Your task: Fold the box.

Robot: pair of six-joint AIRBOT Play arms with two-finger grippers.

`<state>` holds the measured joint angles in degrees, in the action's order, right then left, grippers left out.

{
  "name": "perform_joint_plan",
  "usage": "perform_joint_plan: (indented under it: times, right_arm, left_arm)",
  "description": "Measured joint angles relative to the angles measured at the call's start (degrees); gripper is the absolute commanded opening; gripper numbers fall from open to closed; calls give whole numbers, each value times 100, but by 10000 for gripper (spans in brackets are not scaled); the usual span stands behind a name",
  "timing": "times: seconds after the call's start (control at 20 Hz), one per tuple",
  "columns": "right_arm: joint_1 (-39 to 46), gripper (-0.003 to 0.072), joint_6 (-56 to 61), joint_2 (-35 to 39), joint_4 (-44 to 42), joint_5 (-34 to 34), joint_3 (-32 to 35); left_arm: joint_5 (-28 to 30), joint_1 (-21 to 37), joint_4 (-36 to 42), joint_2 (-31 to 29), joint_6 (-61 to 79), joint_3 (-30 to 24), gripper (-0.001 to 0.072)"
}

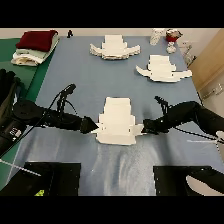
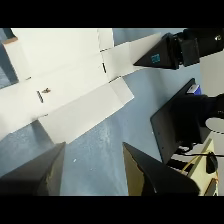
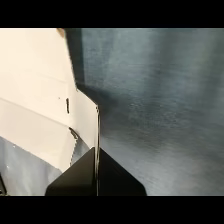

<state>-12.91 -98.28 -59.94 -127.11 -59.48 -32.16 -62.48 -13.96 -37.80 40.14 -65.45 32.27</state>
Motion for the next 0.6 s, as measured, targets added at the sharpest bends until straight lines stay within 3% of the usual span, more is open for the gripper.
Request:
perform_joint_plan:
  times: [0.05, 0.1, 0.35, 0.6]
  right_arm:
    - [-83, 4, -83, 68, 2, 13, 22]
    - [-184, 4, -149, 186, 0, 20, 70]
    - [-739, 5, -330, 1172, 20, 267, 619]
    - [-968, 5, -367, 1794, 68, 664, 992]
  left_arm:
    - [0, 0, 22, 17, 0, 0, 418]
    - [-2, 7, 26, 31, 0, 0, 406]
    - [-42, 396, -39, 402, 57, 24, 435]
    - [-39, 841, 389, 1384, 813, 81, 435]
